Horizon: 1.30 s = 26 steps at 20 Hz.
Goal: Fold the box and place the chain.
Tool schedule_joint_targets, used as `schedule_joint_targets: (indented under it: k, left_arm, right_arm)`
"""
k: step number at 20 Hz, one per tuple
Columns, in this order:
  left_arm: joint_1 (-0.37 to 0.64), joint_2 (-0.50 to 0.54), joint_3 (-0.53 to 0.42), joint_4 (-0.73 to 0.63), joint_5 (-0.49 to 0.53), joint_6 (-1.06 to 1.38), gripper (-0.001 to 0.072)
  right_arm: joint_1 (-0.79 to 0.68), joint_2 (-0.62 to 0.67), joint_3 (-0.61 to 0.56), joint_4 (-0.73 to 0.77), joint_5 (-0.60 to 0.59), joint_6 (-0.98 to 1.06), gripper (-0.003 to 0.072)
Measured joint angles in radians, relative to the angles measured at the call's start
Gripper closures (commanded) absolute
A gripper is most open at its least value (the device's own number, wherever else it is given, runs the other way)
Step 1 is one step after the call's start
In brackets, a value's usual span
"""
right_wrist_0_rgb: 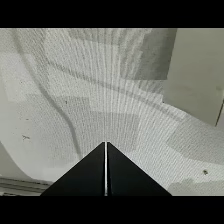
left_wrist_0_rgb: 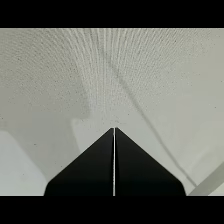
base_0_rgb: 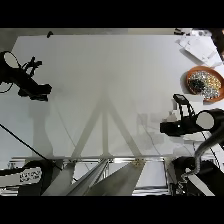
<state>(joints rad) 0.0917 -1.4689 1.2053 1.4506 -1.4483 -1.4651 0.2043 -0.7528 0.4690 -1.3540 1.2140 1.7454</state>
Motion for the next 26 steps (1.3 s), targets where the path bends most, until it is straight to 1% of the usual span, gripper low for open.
schedule_joint_targets:
  k: [7,14,16,18,20,22,23,26]
  left_arm:
    - [0.000,0.000,0.000,0.000,0.000,0.000,0.0697]
    - [0.000,0.000,0.000,0.000,0.000,0.000,0.0697]
    - [0.000,0.000,0.000,0.000,0.000,0.000,0.0697]
    - [0.000,0.000,0.000,0.000,0.000,0.000,0.0697]
    - [0.000,0.000,0.000,0.000,0.000,0.000,0.0697]
    - [0.000,0.000,0.000,0.000,0.000,0.000,0.0697]
    - [0.000,0.000,0.000,0.000,0.000,0.000,0.0697]
    - [0.000,0.000,0.000,0.000,0.000,0.000,0.0697]
  right_arm:
    - [0.000,0.000,0.000,0.000,-0.001,0.000,0.0677]
    - [0.000,0.000,0.000,-0.005,-0.090,0.000,0.0677]
    - [0.000,0.000,0.000,-0.006,-0.103,-0.005,0.0678]
    - [0.000,0.000,0.005,-0.041,-0.105,-0.023,0.0679]
    - [-0.003,-0.005,0.033,-0.123,-0.069,-0.037,0.0684]
    - [-0.035,-0.022,0.094,-0.242,0.011,-0.063,0.0684]
    - [-0.072,-0.037,0.136,-0.296,0.059,-0.094,0.0684]
    - [-0.234,-0.100,0.257,-0.387,0.166,-0.222,0.0681]
